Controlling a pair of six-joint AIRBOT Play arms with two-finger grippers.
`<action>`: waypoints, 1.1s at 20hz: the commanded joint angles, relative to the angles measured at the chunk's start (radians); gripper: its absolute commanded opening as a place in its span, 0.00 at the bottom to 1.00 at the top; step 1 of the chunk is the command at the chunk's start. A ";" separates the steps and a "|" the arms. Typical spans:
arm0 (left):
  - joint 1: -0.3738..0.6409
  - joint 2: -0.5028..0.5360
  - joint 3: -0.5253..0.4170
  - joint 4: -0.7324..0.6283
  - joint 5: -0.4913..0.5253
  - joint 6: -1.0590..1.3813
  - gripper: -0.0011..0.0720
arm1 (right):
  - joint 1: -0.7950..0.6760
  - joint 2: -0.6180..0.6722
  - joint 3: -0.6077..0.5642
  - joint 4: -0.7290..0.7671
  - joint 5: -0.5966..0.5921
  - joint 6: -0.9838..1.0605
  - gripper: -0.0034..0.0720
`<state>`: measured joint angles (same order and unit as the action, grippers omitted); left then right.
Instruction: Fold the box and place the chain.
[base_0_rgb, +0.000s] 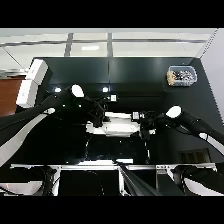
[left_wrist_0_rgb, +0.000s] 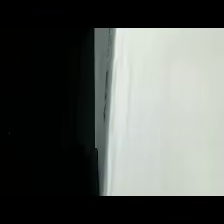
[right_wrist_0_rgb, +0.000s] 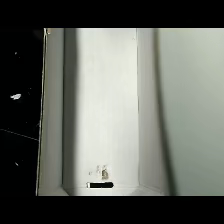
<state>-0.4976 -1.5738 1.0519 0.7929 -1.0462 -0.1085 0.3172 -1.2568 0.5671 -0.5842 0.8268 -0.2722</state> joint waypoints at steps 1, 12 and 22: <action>0.000 0.001 0.000 0.003 0.002 0.000 0.05 | 0.000 -0.004 0.000 -0.003 0.004 0.014 0.96; 0.000 0.001 0.000 0.003 0.001 0.000 0.05 | 0.003 -0.026 0.000 -0.021 -0.014 0.039 0.96; 0.000 0.001 0.000 0.003 -0.002 0.000 0.05 | 0.003 -0.031 0.000 -0.086 -0.045 0.063 0.96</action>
<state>-0.4976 -1.5738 1.0519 0.7956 -1.0466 -0.1093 0.3195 -1.2854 0.5671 -0.6411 0.7994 -0.2230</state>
